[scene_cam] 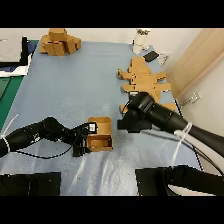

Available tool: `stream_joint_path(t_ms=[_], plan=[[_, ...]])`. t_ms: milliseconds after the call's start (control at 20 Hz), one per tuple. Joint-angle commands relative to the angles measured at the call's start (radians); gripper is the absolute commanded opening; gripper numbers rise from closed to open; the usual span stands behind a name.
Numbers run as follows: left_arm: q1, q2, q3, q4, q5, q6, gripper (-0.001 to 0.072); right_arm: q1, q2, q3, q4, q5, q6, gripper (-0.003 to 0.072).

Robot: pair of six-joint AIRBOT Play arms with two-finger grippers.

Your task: Fold the box.

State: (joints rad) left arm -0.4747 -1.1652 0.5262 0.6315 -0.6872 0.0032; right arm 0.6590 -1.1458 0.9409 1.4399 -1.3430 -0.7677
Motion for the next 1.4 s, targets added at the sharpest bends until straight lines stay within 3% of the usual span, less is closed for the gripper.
stream_joint_path(t_ms=[0,100,200,400,600,750,1100,1200,1350], plan=[[0.001,0.001,0.001,0.000,-0.002,0.000,0.0522,-0.340,-0.071,-0.039,0.438,0.350,-0.532,0.0002],[0.001,0.001,0.001,0.000,-0.002,0.000,0.0523,-0.480,-0.176,-0.036,0.895,0.376,-0.947,0.0002],[0.001,0.001,0.001,0.000,-0.001,0.000,0.0523,-0.531,-0.284,-0.033,1.189,0.282,-1.238,0.0001],[0.001,0.001,0.001,0.000,-0.002,0.000,0.0523,-0.457,-0.417,-0.015,1.396,0.051,-1.582,0.0000],[0.001,0.001,0.001,0.000,-0.002,0.000,0.0523,-0.320,-0.348,-0.043,1.381,-0.008,-1.721,0.0001],[0.001,0.001,0.001,0.000,-0.001,0.000,0.0523,-0.227,-0.219,-0.114,1.267,0.121,-1.740,0.0002],[0.001,0.001,0.001,0.000,-0.001,0.000,0.0523,0.073,0.172,-0.311,0.753,0.656,-1.653,0.0002],[0.001,0.001,0.001,0.000,-0.002,0.000,0.0523,0.163,0.245,-0.332,0.530,0.721,-1.513,0.0002],[0.001,0.001,0.001,0.000,-0.001,0.000,0.0523,0.312,0.293,-0.336,0.148,0.726,-1.231,0.0002]])
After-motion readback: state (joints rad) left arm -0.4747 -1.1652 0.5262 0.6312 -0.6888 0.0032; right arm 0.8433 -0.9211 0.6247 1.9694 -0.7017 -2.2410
